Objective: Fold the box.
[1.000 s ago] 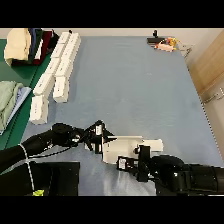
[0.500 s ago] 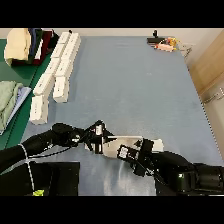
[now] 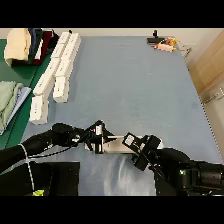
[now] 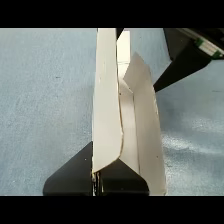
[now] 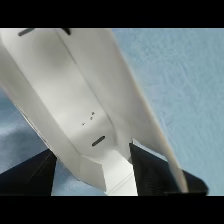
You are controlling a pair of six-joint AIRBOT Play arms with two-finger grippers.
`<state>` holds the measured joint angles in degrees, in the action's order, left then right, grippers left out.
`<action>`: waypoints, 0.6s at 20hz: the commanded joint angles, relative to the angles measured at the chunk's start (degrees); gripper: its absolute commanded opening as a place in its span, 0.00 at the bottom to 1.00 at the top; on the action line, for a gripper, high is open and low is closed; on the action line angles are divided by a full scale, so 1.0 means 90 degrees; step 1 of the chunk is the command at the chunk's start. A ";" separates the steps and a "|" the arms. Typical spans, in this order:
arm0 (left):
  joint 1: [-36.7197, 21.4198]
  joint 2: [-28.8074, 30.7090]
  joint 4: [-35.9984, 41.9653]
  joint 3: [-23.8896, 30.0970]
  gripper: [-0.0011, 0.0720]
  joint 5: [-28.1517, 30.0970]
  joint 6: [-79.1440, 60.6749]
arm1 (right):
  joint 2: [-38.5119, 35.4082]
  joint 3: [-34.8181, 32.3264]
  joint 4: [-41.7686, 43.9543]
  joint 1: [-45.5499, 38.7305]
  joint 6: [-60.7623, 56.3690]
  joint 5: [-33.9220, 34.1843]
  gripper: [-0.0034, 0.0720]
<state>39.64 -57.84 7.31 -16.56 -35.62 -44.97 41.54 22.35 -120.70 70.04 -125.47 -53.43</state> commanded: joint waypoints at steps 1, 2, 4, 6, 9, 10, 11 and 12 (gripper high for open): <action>0.0002 -0.0002 -0.0002 -0.0005 0.03 0.0002 -0.0002 | -0.0095 0.0005 0.0027 -0.0316 0.0158 0.0015 1.00; 0.0002 -0.0002 -0.0002 -0.0005 0.03 -0.0005 -0.0002 | -0.0148 0.0000 0.0070 -0.0410 0.0435 0.0112 1.00; 0.0002 -0.0002 -0.0002 -0.0007 0.03 0.0000 -0.0002 | -0.0284 -0.0049 0.0165 -0.0607 0.0954 0.0372 1.00; 0.0002 -0.0002 -0.0002 -0.0007 0.03 0.0000 -0.0002 | -0.0461 -0.0058 0.0459 -0.0877 0.1477 0.0469 1.00; 0.0002 -0.0002 -0.0002 -0.0007 0.03 0.0000 -0.0002 | -0.0697 -0.0085 0.0896 -0.1200 0.2450 0.0563 1.00; 0.0002 -0.0002 -0.0002 -0.0007 0.03 0.0000 -0.0002 | -0.0707 -0.0109 0.1044 -0.1345 0.2691 0.0685 1.00; 0.0002 -0.0002 -0.0002 -0.0007 0.03 0.0000 -0.0002 | -0.0697 -0.0134 0.1292 -0.1586 0.3024 0.0780 1.00; 0.0002 -0.0002 -0.0002 -0.0007 0.03 0.0000 -0.0002 | -0.0687 -0.0146 0.1661 -0.1836 0.3497 0.0865 1.00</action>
